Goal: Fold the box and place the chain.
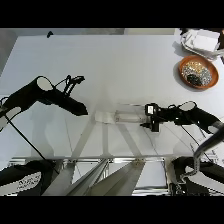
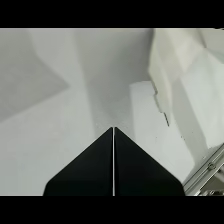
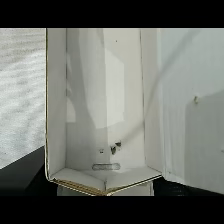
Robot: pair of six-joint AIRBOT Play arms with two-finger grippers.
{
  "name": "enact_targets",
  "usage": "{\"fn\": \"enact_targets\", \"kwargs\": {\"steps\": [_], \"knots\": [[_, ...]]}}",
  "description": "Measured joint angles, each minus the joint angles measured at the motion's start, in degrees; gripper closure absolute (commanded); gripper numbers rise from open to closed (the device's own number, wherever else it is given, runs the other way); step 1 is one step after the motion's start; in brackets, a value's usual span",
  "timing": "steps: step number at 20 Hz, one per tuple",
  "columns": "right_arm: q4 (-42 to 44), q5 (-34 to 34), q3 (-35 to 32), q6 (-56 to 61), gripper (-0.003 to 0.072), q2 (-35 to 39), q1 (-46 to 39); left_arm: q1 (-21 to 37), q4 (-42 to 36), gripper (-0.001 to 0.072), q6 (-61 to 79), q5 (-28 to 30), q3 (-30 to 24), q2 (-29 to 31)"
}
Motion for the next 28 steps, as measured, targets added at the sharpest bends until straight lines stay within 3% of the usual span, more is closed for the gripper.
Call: {"fn": "enact_targets", "kwargs": {"steps": [10, 18, 20, 22, 28], "knots": [[0.0, 0.1, 0.0, 0.0, 0.0274, 0.0, 0.0, -5.6, -9.3, 0.0709, -5.4, 8.4, -3.1, -5.5], [0.0, 0.1, 0.0, 0.0, 0.0274, 0.0, 0.0, -11.4, -18.0, 0.0707, 0.1, 12.1, -3.2, -6.3], [0.0, 0.1, 0.0, 0.0, 0.0274, 0.0, 0.0, -12.5, -19.5, 0.0690, 1.6, 12.4, -3.1, -6.2], [0.0, 0.1, 0.0, 0.0, 0.0274, 0.0, 0.0, -13.7, -21.2, 0.0539, 3.8, 13.0, -2.8, -6.0], [0.0, 0.1, 0.0, 0.0, 0.0274, 0.0, 0.0, -16.6, -24.3, 0.0477, 6.6, 15.0, -2.0, -5.2]]}}
